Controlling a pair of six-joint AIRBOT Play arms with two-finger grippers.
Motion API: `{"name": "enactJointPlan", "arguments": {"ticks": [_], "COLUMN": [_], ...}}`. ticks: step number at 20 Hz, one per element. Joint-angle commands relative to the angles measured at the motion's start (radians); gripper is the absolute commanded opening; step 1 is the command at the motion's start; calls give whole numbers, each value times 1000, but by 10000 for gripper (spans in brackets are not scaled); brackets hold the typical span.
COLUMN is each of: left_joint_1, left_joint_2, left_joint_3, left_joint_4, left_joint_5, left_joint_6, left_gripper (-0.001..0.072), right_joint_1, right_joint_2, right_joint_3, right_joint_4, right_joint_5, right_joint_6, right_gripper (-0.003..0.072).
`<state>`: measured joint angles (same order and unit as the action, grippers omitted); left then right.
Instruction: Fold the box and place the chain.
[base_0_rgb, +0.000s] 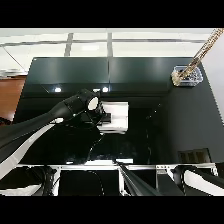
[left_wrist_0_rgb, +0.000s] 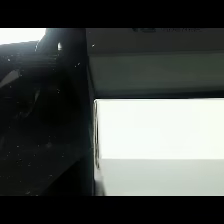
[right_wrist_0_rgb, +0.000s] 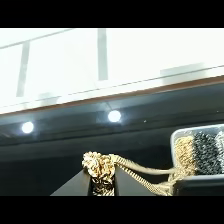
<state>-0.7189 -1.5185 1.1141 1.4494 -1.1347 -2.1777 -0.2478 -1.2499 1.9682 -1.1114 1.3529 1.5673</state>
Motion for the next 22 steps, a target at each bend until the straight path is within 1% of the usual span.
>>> {"name": "enactJointPlan", "arguments": {"ticks": [1,6,9,14,17,22], "left_joint_1": [1,1,1,1,1,1], "left_joint_2": [1,1,1,1,1,1], "left_joint_3": [1,1,1,1,1,1], "left_joint_4": [0,0,0,0,0,0], "left_joint_5": [0,0,0,0,0,0], "left_joint_6": [0,0,0,0,0,0], "left_gripper": [29,29,28,29,29,29], "right_joint_1": [1,2,64,211,265,358], "right_joint_2": [70,162,202,210,210,209], "right_joint_3": [0,0,0,0,0,0], "right_joint_4": [51,135,140,143,144,144], "right_joint_5": [43,114,111,146,179,196], "right_joint_6": [-5,-16,-19,-21,-20,-15], "right_gripper": [19,19,19,19,19,19]}}
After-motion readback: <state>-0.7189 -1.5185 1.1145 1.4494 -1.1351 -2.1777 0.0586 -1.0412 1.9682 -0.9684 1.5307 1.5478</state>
